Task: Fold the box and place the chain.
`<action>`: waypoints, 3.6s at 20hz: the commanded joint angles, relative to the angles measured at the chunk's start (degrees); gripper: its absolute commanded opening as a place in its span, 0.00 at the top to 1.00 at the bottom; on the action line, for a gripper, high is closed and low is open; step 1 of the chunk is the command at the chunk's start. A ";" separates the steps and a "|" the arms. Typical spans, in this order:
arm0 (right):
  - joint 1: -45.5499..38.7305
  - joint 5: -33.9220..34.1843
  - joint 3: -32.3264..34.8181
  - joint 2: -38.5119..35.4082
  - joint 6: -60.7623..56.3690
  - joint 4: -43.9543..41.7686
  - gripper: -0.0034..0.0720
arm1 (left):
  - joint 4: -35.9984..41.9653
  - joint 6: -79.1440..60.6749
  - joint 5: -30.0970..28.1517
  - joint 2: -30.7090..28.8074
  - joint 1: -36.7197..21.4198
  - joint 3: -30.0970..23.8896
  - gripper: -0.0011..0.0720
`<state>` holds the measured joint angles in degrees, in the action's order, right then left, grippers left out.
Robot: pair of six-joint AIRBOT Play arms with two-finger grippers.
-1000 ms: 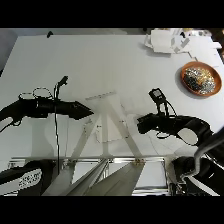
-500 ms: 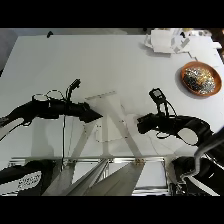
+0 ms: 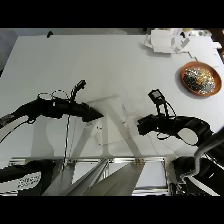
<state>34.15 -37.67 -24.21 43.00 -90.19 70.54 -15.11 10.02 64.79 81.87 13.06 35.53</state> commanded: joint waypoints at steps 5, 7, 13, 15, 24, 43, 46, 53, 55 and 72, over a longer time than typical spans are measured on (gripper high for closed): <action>0.07 -0.46 0.02 0.04 0.02 -0.07 0.94 | -3.69 -11.41 1.55 0.04 0.15 0.33 0.98; 0.07 -0.44 0.02 0.04 0.02 -0.37 0.94 | -0.94 -16.41 1.40 0.02 0.26 0.33 0.98; 0.07 -1.27 -1.97 -0.83 0.00 -2.34 0.46 | -5.90 -19.08 1.27 -0.02 2.82 5.92 0.98; 0.00 -5.05 -4.83 -1.73 0.02 -1.16 0.46 | -10.75 -19.06 -0.81 -0.02 6.54 9.70 0.98; 0.00 -17.03 -9.35 -4.90 0.02 11.78 0.47 | -12.74 -20.72 -15.52 0.28 15.43 12.37 0.98; 0.00 -16.81 -9.33 -4.90 3.78 12.24 0.47 | -8.81 -25.24 -15.26 6.21 15.74 12.37 0.98; 0.00 -16.85 -9.33 -4.90 3.76 12.22 0.47 | -8.98 -25.29 -15.30 6.34 16.11 12.37 0.98; 0.00 -17.05 -9.33 -4.90 3.78 12.22 0.47 | -10.36 -25.73 -12.85 7.65 16.68 12.37 0.98; 0.00 -17.09 -9.33 -4.90 3.78 12.22 0.47 | -10.43 -27.17 -12.22 7.76 16.68 12.39 0.98; 0.00 -23.80 -9.29 -4.90 24.26 5.77 0.94 | -10.27 -28.02 -12.26 7.58 16.68 12.37 0.97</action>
<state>34.15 -58.52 -33.52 38.15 -75.72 79.79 -25.41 -17.98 52.56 89.49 29.71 47.92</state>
